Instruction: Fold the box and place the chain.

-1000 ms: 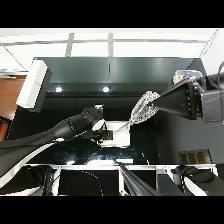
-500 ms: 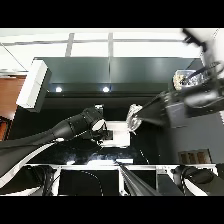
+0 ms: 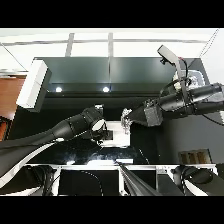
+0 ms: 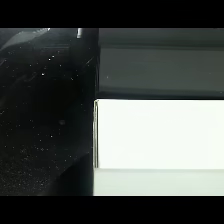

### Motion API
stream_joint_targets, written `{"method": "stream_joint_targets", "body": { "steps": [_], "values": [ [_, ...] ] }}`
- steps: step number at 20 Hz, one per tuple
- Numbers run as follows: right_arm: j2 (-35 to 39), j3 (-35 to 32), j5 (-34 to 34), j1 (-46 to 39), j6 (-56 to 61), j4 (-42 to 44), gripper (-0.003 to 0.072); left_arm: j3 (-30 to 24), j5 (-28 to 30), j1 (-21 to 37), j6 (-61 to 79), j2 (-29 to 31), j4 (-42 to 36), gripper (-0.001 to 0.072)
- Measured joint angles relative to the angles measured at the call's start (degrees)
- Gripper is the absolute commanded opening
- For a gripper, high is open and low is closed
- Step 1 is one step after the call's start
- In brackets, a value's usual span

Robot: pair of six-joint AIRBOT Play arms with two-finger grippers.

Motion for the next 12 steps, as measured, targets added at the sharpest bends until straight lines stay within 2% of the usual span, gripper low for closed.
{"method": "stream_joint_targets", "body": {
  "steps": [4,12],
  "values": [
    [0.0,0.7,0.2,0.1,-0.5,1.4,0.0007,0.0,0.0,0.0,0.0,0.0,0.0,0.003],
    [0.0,7.5,2.1,0.1,-0.8,3.4,0.0007,0.0,0.0,0.0,0.0,0.0,0.0,0.003]
  ]
}}
